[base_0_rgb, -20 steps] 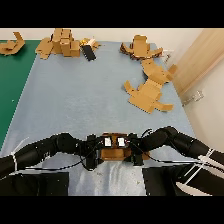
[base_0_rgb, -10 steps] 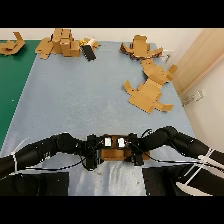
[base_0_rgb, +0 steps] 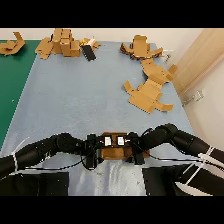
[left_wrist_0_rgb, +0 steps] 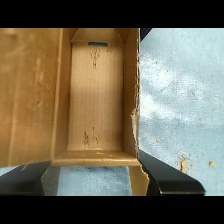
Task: Fold the box.
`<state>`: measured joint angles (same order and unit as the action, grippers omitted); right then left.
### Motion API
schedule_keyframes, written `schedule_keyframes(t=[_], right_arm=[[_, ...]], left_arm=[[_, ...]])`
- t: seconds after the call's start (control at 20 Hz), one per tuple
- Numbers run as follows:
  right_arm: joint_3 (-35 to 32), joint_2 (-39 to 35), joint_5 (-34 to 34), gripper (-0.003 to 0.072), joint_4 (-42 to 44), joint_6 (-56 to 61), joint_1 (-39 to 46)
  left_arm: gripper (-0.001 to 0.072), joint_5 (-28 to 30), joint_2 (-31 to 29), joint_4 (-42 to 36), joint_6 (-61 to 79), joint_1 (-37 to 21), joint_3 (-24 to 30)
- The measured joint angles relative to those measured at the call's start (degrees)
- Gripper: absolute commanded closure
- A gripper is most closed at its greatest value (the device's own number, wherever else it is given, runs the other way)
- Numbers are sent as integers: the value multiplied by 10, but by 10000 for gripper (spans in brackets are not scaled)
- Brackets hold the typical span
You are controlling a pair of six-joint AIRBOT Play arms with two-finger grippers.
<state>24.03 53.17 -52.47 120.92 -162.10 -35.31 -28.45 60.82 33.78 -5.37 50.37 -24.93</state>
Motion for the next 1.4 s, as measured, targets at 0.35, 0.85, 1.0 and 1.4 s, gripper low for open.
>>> schedule_keyframes(t=[0.35,0.85,1.0,1.4], right_arm=[[21,-61,-94,-34,-67,133,32],[9,-275,-142,72,29,539,59],[-13,-294,-106,353,55,690,59],[-9,-186,14,686,131,763,69]], left_arm=[[237,-3,0,0,0,0,0],[237,-4,0,0,0,0,0],[237,-5,0,0,0,0,0],[237,-5,0,0,0,0,0]])
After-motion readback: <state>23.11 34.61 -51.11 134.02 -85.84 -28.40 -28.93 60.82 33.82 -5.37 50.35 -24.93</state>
